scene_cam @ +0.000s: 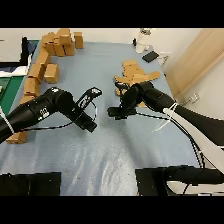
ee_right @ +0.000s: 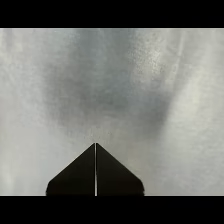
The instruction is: Fold the box.
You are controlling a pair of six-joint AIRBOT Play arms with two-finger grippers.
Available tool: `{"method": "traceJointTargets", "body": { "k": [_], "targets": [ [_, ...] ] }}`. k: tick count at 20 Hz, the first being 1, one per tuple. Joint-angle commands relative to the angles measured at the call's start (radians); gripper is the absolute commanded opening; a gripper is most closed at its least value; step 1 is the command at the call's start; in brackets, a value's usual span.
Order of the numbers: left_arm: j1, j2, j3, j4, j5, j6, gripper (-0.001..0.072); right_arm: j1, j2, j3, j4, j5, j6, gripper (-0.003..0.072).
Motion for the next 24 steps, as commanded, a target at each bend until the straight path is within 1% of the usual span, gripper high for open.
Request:
{"method": "traceJointTargets", "body": {
  "k": [1,3,5,6,7,9,10,11,12,13,14,15,16,17,18,20,24],
  "targets": [
    [0.001,0.000,0.000,-0.005,0.042,0.000,0.0013,0.000,-0.001,0.001,-0.006,0.074,0.000,0.0003],
    [0.001,0.000,0.000,-0.018,0.084,0.000,0.0013,0.001,-0.002,0.001,-0.008,0.080,0.002,0.0004],
    [0.001,-0.001,0.000,-0.042,0.103,-0.004,0.0013,-0.002,-0.003,0.002,-0.023,0.116,0.001,0.0005],
    [0.001,-0.001,0.000,-0.058,0.110,-0.004,0.0013,-0.016,-0.003,0.020,-0.080,0.115,0.001,0.0004],
    [0.002,-0.001,0.000,-0.070,0.119,-0.010,0.0013,-0.049,-0.003,0.060,-0.171,0.079,0.001,0.0004],
    [0.003,-0.001,0.000,-0.072,0.135,-0.049,0.0014,-0.190,-0.003,0.182,-0.350,-0.031,0.000,0.0009],
    [0.003,-0.001,0.000,-0.072,0.143,-0.054,0.0015,-0.294,-0.003,0.240,-0.397,-0.066,-0.016,0.0147],
    [0.003,-0.001,0.000,-0.072,0.159,-0.073,0.0015,-0.409,-0.003,0.279,-0.402,-0.072,-0.055,0.0304],
    [0.003,-0.001,0.000,-0.073,0.176,-0.089,0.0018,-0.518,-0.006,0.296,-0.380,-0.061,-0.092,0.0332],
    [0.003,-0.001,0.000,-0.074,0.195,-0.103,0.0221,-0.636,-0.016,0.298,-0.319,-0.035,-0.141,0.0487],
    [0.003,-0.001,0.000,-0.077,0.211,-0.111,0.0461,-0.740,-0.040,0.298,-0.224,-0.016,-0.203,0.0506],
    [0.003,-0.001,0.000,-0.077,0.232,-0.131,0.0480,-0.843,-0.079,0.298,-0.092,-0.002,-0.302,0.0506],
    [0.003,-0.001,0.000,-0.080,0.245,-0.140,0.0481,-0.924,-0.121,0.298,0.039,0.005,-0.402,0.0506],
    [0.003,-0.001,0.000,-0.083,0.252,-0.154,0.0482,-0.996,-0.166,0.298,0.172,0.008,-0.497,0.0506],
    [0.003,-0.001,0.000,-0.089,0.252,-0.161,0.0482,-1.047,-0.209,0.301,0.264,0.012,-0.570,0.0506],
    [0.003,-0.001,0.000,-0.095,0.252,-0.162,0.0482,-1.106,-0.298,0.329,0.366,0.023,-0.676,0.0506],
    [0.003,-0.001,0.000,-0.095,0.253,-0.192,0.0482,-1.102,-0.452,0.430,0.465,-0.044,-0.798,0.0506]
  ]
}}
